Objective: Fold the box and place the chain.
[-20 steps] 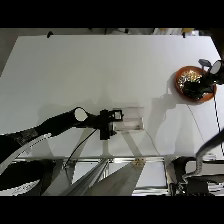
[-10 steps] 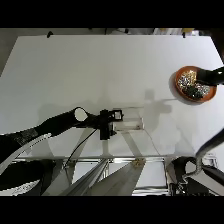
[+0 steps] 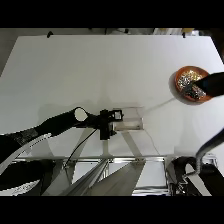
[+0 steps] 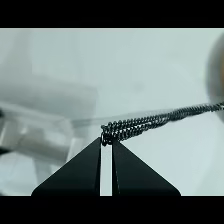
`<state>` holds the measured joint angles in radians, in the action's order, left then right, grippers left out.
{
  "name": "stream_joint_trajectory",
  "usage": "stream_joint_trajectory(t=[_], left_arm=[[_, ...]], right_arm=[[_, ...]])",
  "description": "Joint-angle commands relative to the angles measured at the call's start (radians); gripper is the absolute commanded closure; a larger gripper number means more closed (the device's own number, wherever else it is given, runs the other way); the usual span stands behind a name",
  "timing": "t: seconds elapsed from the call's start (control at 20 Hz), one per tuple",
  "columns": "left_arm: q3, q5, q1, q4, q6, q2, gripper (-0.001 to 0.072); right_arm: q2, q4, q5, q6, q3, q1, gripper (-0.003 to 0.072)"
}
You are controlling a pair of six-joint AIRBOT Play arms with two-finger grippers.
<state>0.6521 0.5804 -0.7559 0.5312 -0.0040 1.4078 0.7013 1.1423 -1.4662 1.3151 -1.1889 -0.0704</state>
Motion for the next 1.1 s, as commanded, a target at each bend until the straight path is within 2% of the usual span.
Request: stream_joint_trajectory(t=[0.0, 0.2, 0.3, 0.6, 0.75, 1.05], left_arm=[[0.000, 0.000, 0.000, 0.000, 0.000, 0.000, 0.0458], [0.000, 0.000, 0.000, 0.000, 0.000, -0.001, 0.0458], [0.000, -0.001, 0.000, 0.000, 0.000, -0.001, 0.0458], [0.000, 0.000, 0.000, 0.000, 0.000, -0.001, 0.0458], [0.000, 0.000, 0.000, 0.000, 0.000, -0.001, 0.0458], [0.000, 0.000, 0.000, 0.000, 0.000, -0.001, 0.0458]], right_arm=[[-0.071, -0.037, -0.061, 0.028, 0.001, 0.157, 0.0669], [-0.073, -0.128, -0.019, 0.046, 0.022, 0.346, 0.0669], [-0.072, -0.116, 0.021, 0.045, 0.053, 0.426, 0.0669], [-0.038, -0.119, 0.219, 0.002, 0.281, 0.510, 0.0668], [0.024, -0.124, 0.290, -0.011, 0.355, 0.536, 0.0668], [0.224, -0.076, 0.550, -0.013, 0.420, 0.704, 0.0668]])
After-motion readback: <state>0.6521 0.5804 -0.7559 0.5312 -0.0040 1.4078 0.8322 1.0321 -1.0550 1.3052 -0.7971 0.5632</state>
